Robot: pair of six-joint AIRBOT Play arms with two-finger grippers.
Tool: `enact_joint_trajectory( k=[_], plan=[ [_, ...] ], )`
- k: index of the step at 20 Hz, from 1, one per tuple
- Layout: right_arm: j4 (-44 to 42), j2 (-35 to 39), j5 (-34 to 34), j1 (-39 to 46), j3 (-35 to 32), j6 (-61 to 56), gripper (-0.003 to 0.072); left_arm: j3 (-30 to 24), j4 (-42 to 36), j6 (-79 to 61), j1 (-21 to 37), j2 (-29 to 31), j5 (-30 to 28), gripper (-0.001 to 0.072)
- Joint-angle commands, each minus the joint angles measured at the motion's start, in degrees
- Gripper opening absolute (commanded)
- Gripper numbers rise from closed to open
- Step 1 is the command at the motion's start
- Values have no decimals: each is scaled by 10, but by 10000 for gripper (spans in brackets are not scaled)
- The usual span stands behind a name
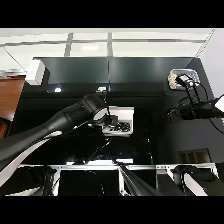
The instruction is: Fold the box and place the chain.
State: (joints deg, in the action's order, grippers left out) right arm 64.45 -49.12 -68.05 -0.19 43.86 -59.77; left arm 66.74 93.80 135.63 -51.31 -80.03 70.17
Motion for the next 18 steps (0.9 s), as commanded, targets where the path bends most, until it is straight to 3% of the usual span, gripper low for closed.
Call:
enact_joint_trajectory(
  k=[1,3,5,6,7,8,9,10,11,14,16,17,18],
  plan=[
    [1,0,3,2,0,7,286,-33,139,-24,3,80,98,630],
    [1,0,4,2,0,13,286,-105,143,-24,71,144,69,620],
    [1,0,10,2,0,13,286,-184,52,-82,174,199,-52,620],
    [1,0,14,2,0,13,286,-225,-51,-178,231,214,-138,620],
    [1,0,17,2,0,13,286,-259,-197,-356,280,217,-200,619],
    [1,0,17,2,0,13,286,-288,-376,-618,319,210,-216,620],
    [1,0,17,2,0,13,286,-308,-508,-868,338,199,-186,621],
    [1,0,16,2,0,13,286,-325,-578,-1064,342,186,-156,623],
    [1,0,16,2,0,13,286,-333,-593,-1156,335,175,-151,623],
    [-5,0,16,2,0,12,286,-331,-553,-1205,314,135,-169,623],
    [-8,0,16,2,0,12,286,-331,-555,-1330,308,116,-177,626],
    [-10,0,16,2,-1,12,286,-331,-567,-1391,306,108,-175,716],
    [-10,0,16,2,-2,12,286,-331,-571,-1442,307,99,-171,715]
  ],
)
